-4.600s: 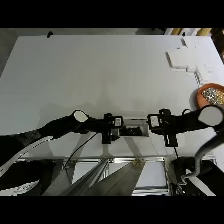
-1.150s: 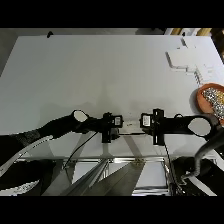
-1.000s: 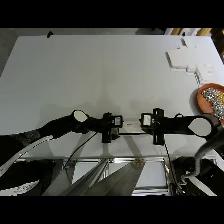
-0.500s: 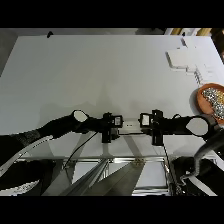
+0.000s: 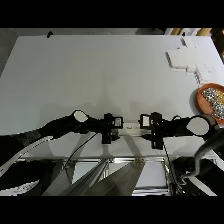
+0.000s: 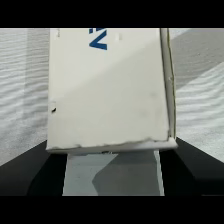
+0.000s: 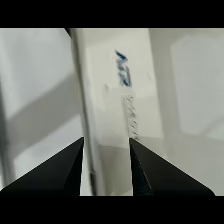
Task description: Fold the box and place the chain.
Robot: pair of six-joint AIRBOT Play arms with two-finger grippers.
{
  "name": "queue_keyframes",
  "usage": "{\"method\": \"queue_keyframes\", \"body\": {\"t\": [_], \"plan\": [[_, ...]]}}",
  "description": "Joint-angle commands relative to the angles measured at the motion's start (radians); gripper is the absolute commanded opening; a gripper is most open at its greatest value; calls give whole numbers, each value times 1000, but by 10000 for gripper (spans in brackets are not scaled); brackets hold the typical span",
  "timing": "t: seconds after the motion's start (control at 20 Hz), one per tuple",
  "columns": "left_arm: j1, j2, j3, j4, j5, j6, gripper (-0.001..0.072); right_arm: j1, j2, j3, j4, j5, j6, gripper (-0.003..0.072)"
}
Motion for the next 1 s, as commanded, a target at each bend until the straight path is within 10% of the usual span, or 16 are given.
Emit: {"method": "queue_keyframes", "body": {"t": [0.0,0.25,0.95], "plan": [[0,0,0,-3,6,-3,347,1,15,0,115,18,-8,318],[0,0,0,-3,6,-3,347,1,13,0,103,-47,2,32],[0,0,0,-3,6,-3,347,1,-18,-11,-2,8,76,17]]}}
